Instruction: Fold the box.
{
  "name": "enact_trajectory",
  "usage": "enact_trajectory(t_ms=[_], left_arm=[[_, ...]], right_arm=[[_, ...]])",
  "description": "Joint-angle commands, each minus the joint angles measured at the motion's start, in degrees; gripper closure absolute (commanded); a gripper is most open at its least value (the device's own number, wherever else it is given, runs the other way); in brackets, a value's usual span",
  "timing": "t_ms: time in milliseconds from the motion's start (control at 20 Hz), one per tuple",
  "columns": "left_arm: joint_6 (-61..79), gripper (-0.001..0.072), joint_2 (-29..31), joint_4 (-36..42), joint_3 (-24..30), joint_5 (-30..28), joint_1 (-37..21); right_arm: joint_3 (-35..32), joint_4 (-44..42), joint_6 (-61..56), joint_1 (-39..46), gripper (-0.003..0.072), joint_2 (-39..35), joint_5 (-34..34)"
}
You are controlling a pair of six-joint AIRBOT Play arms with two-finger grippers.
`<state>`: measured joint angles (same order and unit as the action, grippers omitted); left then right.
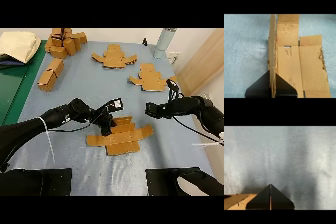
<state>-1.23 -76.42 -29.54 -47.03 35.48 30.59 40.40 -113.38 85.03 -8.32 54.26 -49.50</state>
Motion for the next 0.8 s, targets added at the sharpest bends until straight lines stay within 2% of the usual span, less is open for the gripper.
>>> enact_trajectory(t_ms=[0,150,450,750], left_arm=[[0.13,0.0698,-0.26,-0.46,0.33,0.79,0.04],[-0.09,0.0698,0.35,-0.35,0.31,1.33,0.04],[-0.07,0.0698,2.78,-0.28,0.31,3.98,0.04],[-0.02,0.0697,2.78,-0.28,0.33,2.82,0.04]], right_arm=[[0.04,-1.40,2.01,-1.16,0.0684,-0.79,-6.73],[-0.85,-0.83,1.97,-3.54,0.0684,-1.25,-11.26],[-9.20,-1.11,1.33,-5.38,0.0684,-1.01,-6.25],[-12.26,-1.70,1.36,-5.38,0.0684,-1.01,-6.27]])
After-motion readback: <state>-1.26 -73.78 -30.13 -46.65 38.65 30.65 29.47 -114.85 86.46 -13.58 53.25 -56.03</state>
